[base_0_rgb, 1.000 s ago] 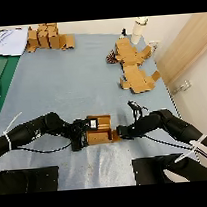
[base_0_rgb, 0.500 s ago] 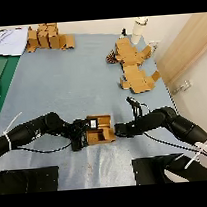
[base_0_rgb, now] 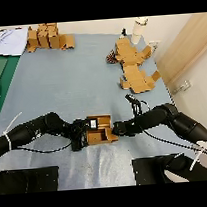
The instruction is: Fold the box.
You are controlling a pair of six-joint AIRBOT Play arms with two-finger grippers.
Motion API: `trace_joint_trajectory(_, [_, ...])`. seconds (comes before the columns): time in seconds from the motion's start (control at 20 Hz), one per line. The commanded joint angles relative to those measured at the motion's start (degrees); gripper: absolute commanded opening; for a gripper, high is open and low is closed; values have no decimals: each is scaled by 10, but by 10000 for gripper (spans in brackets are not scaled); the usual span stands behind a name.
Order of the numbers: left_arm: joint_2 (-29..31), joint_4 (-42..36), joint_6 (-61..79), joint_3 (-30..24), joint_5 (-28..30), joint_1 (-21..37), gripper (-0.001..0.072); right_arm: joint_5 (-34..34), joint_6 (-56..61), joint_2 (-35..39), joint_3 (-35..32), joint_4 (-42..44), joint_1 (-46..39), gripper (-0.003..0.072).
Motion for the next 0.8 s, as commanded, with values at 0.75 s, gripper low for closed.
trace_joint_trajectory(0.75, [0,0,0,0,0,-1,464,2,189,-141,85,-172,116,398])
